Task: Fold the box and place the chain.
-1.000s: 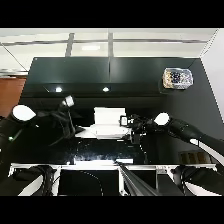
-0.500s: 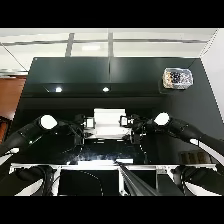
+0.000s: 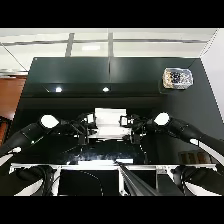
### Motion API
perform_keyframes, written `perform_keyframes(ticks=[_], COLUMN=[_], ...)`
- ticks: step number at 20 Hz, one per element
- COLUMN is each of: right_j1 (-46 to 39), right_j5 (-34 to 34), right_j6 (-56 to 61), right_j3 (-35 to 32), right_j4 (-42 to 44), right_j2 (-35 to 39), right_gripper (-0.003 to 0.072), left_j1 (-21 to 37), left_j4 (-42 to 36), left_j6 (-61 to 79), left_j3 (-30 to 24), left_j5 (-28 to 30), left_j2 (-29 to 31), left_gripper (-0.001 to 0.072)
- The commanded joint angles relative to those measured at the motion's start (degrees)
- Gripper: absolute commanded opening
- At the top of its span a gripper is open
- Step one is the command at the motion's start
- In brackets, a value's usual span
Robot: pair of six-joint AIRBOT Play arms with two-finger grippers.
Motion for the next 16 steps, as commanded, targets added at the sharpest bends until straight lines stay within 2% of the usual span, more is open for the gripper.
perform_keyframes(ticks=[1,6,7,8,9,10,11,12,13,16], right_j1=[0.02,0.02,0.02,0.02,0.02,0.02,0.02,0.02,0.02,0.02], right_j5=[-0.02,-0.02,-0.02,0.00,0.00,0.00,0.00,-0.02,-0.02,-0.02], right_j6=[0.02,0.00,0.00,0.00,0.00,0.02,0.02,0.02,0.02,0.02], right_j3=[0.02,0.02,0.02,0.02,0.02,0.02,0.02,0.02,0.02,0.02], right_j4=[0.02,0.00,0.00,0.00,0.00,0.00,0.00,0.00,0.00,0.02], right_j2=[-0.04,-0.04,-0.04,-0.04,-0.04,-0.04,-0.04,-0.04,-0.04,-0.04], right_gripper=[0.0438,0.0437,0.0438,0.0438,0.0438,0.0438,0.0438,0.0438,0.0438,0.0438], left_j1=[-1.70,-2.29,-2.32,-2.32,-2.29,-2.29,-2.32,-2.29,-2.05,1.62], left_j4=[-5.88,-5.40,-5.73,-6.10,-5.90,-5.14,-5.49,-5.33,-3.89,7.26], left_j6=[0.31,0.26,0.26,0.26,0.26,0.26,0.26,0.26,0.13,-11.54], left_j3=[0.00,0.00,0.00,0.00,0.02,0.17,0.31,0.57,1.18,4.02], left_j5=[-0.37,1.60,3.17,4.50,5.09,5.01,4.94,4.09,2.91,-2.82], left_j2=[-2.08,-3.30,-3.30,-3.30,-3.28,-3.26,-3.26,-3.15,-2.78,1.88], left_gripper=[0.0171,0.0140,0.0217,0.0398,0.0379,0.0214,0.0194,0.0205,0.0041,0.0031])
